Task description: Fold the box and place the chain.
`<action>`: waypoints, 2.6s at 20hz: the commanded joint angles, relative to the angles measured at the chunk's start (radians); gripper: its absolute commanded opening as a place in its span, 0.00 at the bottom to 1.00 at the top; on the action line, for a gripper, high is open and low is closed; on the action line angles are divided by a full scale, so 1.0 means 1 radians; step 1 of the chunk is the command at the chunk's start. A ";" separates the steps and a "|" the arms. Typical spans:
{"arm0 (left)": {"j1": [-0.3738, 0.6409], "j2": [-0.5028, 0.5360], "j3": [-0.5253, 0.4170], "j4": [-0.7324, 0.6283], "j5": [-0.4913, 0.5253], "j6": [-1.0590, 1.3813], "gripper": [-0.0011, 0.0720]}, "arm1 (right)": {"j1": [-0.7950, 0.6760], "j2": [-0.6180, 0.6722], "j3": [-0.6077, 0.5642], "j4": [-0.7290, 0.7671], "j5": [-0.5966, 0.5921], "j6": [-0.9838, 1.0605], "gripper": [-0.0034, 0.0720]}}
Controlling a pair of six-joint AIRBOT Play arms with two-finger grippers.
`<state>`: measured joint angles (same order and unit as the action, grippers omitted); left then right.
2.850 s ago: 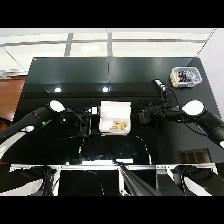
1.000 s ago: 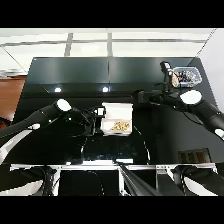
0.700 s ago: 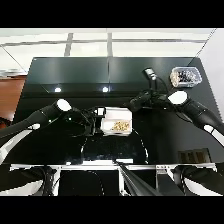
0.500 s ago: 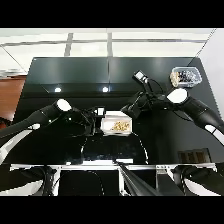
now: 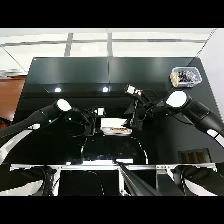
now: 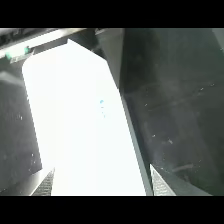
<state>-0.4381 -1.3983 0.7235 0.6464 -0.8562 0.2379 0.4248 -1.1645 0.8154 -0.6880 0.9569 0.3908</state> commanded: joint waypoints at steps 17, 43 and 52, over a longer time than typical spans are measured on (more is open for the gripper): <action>0.001 0.000 0.001 0.000 0.000 0.000 0.65 | 0.014 -0.031 -0.025 -0.005 -0.003 -0.084 0.61; 0.001 0.000 0.001 0.000 0.000 0.000 0.65 | 0.014 -0.031 -0.025 -0.051 0.033 -0.061 0.42; 0.001 0.000 0.001 0.000 0.000 0.000 0.65 | 0.014 -0.031 -0.026 -0.061 0.071 0.008 0.42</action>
<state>-0.4381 -1.3983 0.7235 0.6460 -0.8558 0.2375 0.4377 -1.1946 0.7902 -0.7425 1.0050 0.3660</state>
